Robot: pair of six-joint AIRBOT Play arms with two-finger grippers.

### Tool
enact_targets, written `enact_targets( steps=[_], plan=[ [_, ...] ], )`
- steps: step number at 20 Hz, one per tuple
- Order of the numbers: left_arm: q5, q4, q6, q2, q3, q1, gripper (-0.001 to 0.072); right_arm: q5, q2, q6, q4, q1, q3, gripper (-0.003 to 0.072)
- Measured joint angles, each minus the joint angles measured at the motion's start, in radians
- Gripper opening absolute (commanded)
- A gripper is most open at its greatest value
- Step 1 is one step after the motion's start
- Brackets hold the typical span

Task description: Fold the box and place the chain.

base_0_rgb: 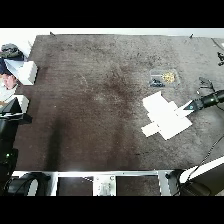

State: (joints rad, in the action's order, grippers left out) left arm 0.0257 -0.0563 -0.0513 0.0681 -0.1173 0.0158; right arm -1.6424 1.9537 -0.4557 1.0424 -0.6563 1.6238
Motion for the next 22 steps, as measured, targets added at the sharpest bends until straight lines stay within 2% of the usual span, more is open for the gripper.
enact_targets(
  steps=[2, 3, 4, 9, 13, 17, 22],
  plan=[
    [0.0, 0.0, 0.0, 0.0, 0.0, 0.0, 0.0013, -0.013, 0.01, 0.004, 0.005, 0.015, -0.002, 0.0296],
    [0.0, 0.0, 0.0, 0.0, 0.0, 0.0, 0.0013, -0.019, 0.013, 0.01, 0.007, 0.021, -0.002, 0.012],
    [0.0, 0.0, 0.0, 0.0, 0.0, 0.0, 0.0013, -0.026, 0.016, 0.017, 0.014, 0.029, -0.002, 0.0018],
    [0.0, 0.0, 0.0, 0.0, 0.0, 0.0, 0.0013, -0.117, 0.015, 0.068, 0.03, 0.041, -0.006, 0.0011],
    [0.0, 0.0, 0.0, 0.0, 0.0, 0.0, 0.0013, -0.146, -0.035, 0.06, -0.094, 0.047, -0.084, 0.001],
    [0.0, 0.0, 0.0, 0.0, 0.0, 0.0, 0.0013, -0.084, -0.129, 0.041, -0.309, 0.085, -0.284, 0.001],
    [0.0, 0.0, 0.0, 0.0, 0.0, 0.0, 0.0013, 0.142, -0.312, 0.036, -0.563, 0.224, -0.609, 0.001]
  ],
)
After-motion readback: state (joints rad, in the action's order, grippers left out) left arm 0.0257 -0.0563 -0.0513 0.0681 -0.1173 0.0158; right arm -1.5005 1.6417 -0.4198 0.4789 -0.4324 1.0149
